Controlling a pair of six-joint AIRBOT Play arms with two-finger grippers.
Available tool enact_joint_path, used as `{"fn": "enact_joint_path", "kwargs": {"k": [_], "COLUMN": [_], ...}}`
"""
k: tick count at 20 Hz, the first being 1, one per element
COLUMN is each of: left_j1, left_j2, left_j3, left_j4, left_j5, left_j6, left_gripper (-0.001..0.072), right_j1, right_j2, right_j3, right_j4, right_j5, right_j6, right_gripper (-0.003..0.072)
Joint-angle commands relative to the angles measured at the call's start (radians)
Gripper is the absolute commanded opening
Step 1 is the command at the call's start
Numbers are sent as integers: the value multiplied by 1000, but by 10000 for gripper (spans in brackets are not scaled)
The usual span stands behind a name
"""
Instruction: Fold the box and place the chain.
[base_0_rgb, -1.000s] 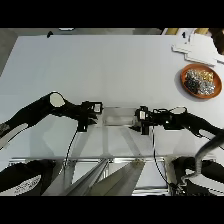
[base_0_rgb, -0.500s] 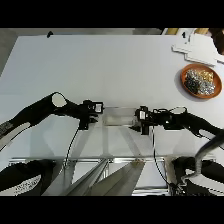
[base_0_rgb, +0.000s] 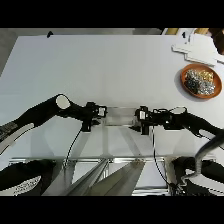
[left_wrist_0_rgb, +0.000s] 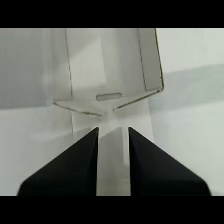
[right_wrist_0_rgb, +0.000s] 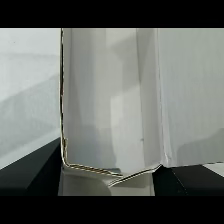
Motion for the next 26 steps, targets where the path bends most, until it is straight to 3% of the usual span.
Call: {"fn": "enact_joint_path", "kwargs": {"k": [1, 15, 16, 22, 26], "left_j1": [-25, -45, -52, -63, -62], "left_j2": [-5, -21, -28, -40, -40], "left_j3": [0, 0, 0, 0, 0], "left_j4": [-42, -192, -192, -191, -183], "left_j5": [59, 8, 10, 10, 10], "left_j6": [20, 112, 111, 104, 104], "left_gripper": [125, 139, 168, 517, 527], "right_j1": [0, 0, 0, 0, 0], "right_j2": [0, 0, 0, 0, 0], "right_j3": [1, 1, 1, 1, 1], "right_j4": [0, 0, 0, 0, 0], "right_j5": [0, 0, 0, 0, 0], "right_j6": [0, 0, 0, 0, 0], "right_gripper": [408, 408, 408, 408, 408]}}
